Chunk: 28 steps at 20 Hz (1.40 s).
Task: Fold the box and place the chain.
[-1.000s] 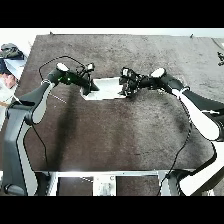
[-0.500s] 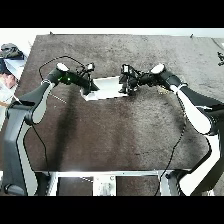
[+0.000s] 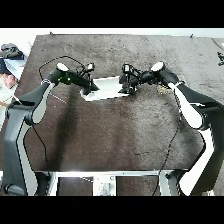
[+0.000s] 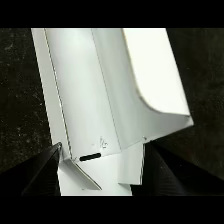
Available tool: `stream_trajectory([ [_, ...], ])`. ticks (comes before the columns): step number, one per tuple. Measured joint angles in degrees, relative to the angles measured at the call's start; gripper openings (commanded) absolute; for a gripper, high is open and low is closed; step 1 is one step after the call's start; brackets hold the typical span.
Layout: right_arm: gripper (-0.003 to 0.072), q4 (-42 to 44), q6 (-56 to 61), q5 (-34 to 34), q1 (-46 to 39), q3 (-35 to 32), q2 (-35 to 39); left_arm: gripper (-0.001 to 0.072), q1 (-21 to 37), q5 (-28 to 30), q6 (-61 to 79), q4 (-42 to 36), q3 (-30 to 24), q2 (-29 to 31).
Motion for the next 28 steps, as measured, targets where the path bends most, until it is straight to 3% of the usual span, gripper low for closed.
stream_trajectory([
  [10, 0.0594, 0.2, 2.8, 8.5, 0.0, 5.1, -4.9, 0.0014, 0.0, -0.1, 0.0, 0.1, 0.0, 0.0],
  [28, 0.0558, 0.0, 1.9, 7.1, 2.0, 5.3, -7.5, 0.0013, 0.0, -0.1, 0.0, 0.0, 0.0, 0.0],
])
